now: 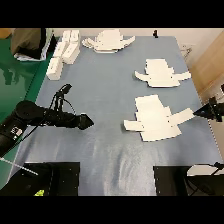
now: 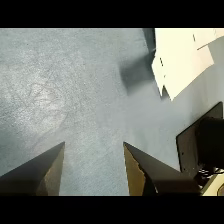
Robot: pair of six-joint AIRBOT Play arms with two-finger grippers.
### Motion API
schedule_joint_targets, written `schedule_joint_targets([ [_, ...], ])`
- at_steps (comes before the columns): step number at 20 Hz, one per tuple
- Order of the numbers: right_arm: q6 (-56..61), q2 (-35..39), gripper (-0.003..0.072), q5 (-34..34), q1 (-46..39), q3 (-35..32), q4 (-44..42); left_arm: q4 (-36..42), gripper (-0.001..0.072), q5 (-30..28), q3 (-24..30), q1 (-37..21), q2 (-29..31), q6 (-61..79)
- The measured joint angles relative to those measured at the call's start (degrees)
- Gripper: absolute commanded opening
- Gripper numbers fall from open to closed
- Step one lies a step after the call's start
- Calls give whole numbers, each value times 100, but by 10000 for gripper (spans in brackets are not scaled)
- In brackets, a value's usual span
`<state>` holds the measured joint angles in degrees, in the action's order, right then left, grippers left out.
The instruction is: Fold the box.
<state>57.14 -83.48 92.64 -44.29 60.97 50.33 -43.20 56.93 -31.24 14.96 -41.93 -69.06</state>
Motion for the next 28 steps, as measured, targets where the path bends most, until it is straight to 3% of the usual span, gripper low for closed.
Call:
schedule_joint_targets([
  [5, -11, 885, 2, -511, 437, -1266, -533, 37, 542, 2, 0, 0, 0, 0],
  [6, -11, 1128, 40, -726, 535, -1545, -520, 44, 542, 4, 0, 0, 0, 0],
  [8, -9, 1493, 194, -1056, 706, -1934, -435, 57, 542, 7, 0, 0, 0, 2],
  [10, -9, 1690, 233, -1279, 809, -2131, -396, 61, 542, 9, 0, 0, 0, 2],
  [16, -114, 1620, 233, -1711, 911, -2177, -426, 83, 542, 26, 0, 0, 0, 20],
  [23, -645, 955, 233, -1379, 1145, -2061, -905, 85, 542, 26, 0, 0, 0, 20],
  [24, -678, 861, 248, -1384, 1172, -2020, -920, 92, 542, 26, 0, 0, 0, 20],
  [25, -706, 767, 344, -1390, 1191, -1967, -933, 101, 542, 28, 0, 0, 0, 20],
  [26, -713, 686, 378, -1410, 1207, -1910, -942, 107, 542, 33, 0, 0, 0, 20],
  [28, -730, 570, 377, -1488, 1233, -1825, -949, 129, 542, 48, 0, 0, 0, 20],
])
